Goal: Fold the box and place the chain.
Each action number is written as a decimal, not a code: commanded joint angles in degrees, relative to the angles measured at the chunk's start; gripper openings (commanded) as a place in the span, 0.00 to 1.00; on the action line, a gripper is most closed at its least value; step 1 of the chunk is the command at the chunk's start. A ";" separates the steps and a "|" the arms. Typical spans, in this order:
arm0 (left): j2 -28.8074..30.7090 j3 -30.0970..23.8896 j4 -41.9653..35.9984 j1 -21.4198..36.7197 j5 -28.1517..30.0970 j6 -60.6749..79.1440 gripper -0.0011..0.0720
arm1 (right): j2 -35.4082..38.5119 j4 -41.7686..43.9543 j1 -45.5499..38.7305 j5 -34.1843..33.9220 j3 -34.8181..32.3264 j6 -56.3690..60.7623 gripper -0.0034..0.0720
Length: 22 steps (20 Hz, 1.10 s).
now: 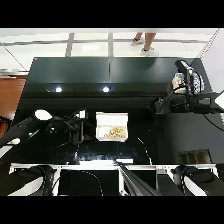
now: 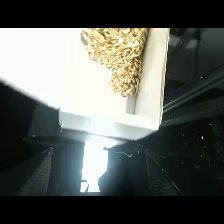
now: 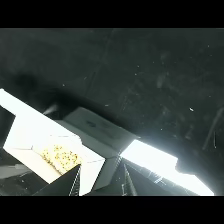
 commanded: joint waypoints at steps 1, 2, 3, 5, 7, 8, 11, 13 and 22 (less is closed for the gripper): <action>-2.78 1.73 0.24 -3.04 0.61 1.18 0.98 | -0.04 0.00 0.00 -0.24 -0.02 0.00 0.49; -2.91 1.86 -0.96 -3.37 0.74 1.18 0.98 | -0.04 0.00 0.02 -0.26 -0.02 0.00 0.49; -3.10 1.99 -1.57 -3.76 0.72 1.18 0.98 | -0.04 0.00 0.00 -0.26 -0.02 -0.02 0.49; -3.28 2.10 -1.07 -4.85 0.81 1.18 0.98 | -0.04 0.00 0.00 -0.26 -0.02 -0.02 0.49; -3.28 2.16 -1.20 -5.35 1.42 1.18 0.98 | -0.04 0.00 0.02 -0.24 -0.02 0.00 0.49; -3.28 2.21 -1.46 -5.53 2.10 1.18 0.98 | -0.04 0.00 0.02 -0.24 -0.02 -0.02 0.49; -3.32 2.38 -1.53 -5.70 2.64 1.22 0.98 | -0.04 0.00 0.02 -0.24 -0.02 -0.02 0.49; -3.34 2.38 -1.51 -6.19 2.86 1.53 0.98 | -0.04 0.00 0.02 -0.24 -0.02 -0.02 0.49; -3.34 4.66 -1.14 -6.95 4.02 3.06 0.98 | -0.04 0.07 0.02 0.24 -0.02 0.02 0.49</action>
